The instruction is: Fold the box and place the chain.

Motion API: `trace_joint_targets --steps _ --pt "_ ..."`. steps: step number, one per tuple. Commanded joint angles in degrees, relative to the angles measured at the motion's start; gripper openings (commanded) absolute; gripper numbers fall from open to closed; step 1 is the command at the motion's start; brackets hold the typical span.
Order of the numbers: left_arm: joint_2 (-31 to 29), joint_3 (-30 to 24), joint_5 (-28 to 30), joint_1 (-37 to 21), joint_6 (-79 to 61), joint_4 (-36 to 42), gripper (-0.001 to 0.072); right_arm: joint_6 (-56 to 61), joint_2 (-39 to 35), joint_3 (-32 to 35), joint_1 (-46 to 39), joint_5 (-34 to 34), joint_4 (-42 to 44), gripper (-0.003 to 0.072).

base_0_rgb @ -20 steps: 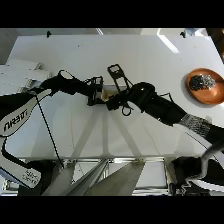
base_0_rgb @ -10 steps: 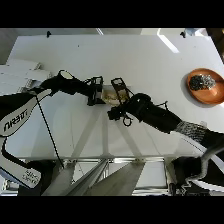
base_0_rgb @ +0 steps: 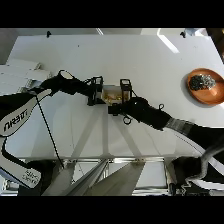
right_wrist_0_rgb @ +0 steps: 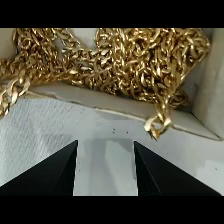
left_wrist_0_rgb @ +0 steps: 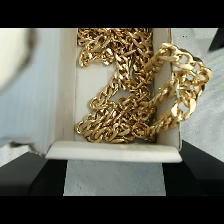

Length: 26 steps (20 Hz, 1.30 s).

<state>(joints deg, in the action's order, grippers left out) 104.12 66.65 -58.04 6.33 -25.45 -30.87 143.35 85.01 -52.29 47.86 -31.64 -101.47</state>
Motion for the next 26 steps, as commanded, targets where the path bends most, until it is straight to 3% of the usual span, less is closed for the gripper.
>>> trace_joint_targets --steps 1,6,8,20,26 --pt "-0.04 0.02 0.0 -0.04 0.0 -0.02 0.0296 2.56 2.21 0.13 -0.13 2.4 -0.76 0.0357" --pt "-0.04 0.02 0.0 -0.04 0.0 -0.02 0.0296 10.14 3.08 0.02 -0.13 3.54 -6.69 0.0354" --pt "-0.04 0.02 0.0 -0.04 0.0 -0.02 0.0296 10.84 3.02 0.02 -0.13 2.6 -7.89 0.0288" --pt "-0.04 0.02 0.0 -0.04 0.0 -0.04 0.0296 10.05 -2.64 -0.02 -0.09 -0.26 -8.22 0.0292" --pt "-0.04 0.02 -0.02 -0.04 0.0 0.11 0.0296 9.22 -1.88 -0.02 -0.13 -2.27 -10.38 0.0289"
